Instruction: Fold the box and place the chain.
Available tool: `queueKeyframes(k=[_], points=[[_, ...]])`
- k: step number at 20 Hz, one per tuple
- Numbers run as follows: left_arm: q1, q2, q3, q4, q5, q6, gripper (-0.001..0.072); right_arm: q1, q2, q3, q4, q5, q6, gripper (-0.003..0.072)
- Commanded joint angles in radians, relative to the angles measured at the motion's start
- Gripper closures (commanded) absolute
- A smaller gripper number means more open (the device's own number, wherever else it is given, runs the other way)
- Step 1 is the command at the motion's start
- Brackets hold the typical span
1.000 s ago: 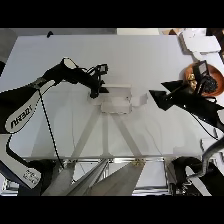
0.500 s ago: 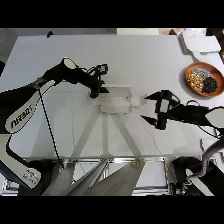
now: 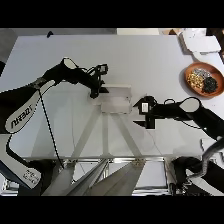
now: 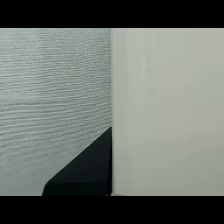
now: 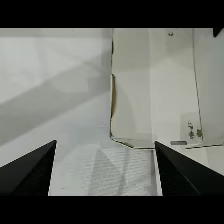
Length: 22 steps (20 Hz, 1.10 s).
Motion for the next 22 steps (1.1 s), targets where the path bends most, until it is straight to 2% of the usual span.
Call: queueKeyframes(k=[1,10,15,19,22], points=[[0.0,0.0,0.0,0.0,0.0,0.0,0.0696,-0.047,-0.08,0.0,0.087,0.005,-0.077,-0.0021],[0.0,0.0,0.0,0.0,0.0,0.0,0.0696,-0.141,-0.095,0.0,0.085,-0.018,-0.076,0.0006],[0.0,0.0,0.0,0.0,0.0,0.0,0.0696,-0.099,-0.193,0.0,0.193,-0.121,-0.09,0.0006],[0.0,0.0,0.0,0.0,0.0,0.0,0.0696,-0.093,-0.233,0.0,0.317,-0.135,-0.184,0.0006],[0.0,0.0,0.0,0.0,0.0,0.0,0.0696,-0.057,-0.235,0.0,0.351,-0.139,-0.238,0.0006]])
